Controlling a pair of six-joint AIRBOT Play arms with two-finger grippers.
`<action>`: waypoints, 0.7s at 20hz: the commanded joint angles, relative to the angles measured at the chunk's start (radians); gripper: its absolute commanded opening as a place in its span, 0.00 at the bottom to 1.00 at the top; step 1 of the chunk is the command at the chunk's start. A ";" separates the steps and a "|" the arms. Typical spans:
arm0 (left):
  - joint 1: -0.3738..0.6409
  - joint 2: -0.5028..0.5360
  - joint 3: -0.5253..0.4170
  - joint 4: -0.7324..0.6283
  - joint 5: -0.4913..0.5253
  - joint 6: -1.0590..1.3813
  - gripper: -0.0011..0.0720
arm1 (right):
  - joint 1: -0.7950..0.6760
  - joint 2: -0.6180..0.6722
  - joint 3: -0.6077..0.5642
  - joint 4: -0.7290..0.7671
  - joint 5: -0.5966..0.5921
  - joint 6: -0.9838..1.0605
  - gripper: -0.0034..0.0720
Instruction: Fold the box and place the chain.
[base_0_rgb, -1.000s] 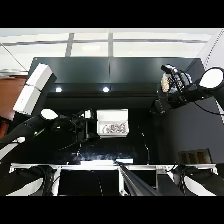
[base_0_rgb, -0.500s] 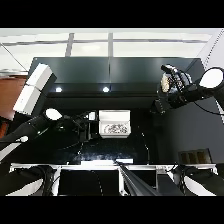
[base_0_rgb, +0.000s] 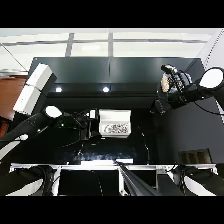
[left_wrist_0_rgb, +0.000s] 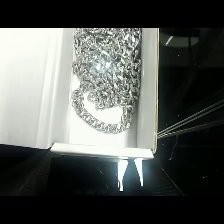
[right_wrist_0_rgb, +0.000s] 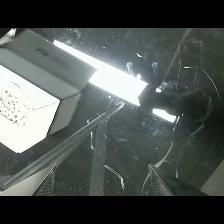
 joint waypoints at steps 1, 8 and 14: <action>0.000 0.000 0.006 0.000 -0.001 -0.001 0.98 | 0.000 0.000 0.000 0.000 0.000 0.000 0.98; -0.015 -0.060 0.021 0.002 0.004 0.008 0.98 | 0.000 0.000 0.000 0.001 0.000 0.000 0.98; -0.038 -0.082 0.047 0.000 0.010 0.026 0.96 | 0.000 0.000 0.000 0.000 -0.003 0.000 0.98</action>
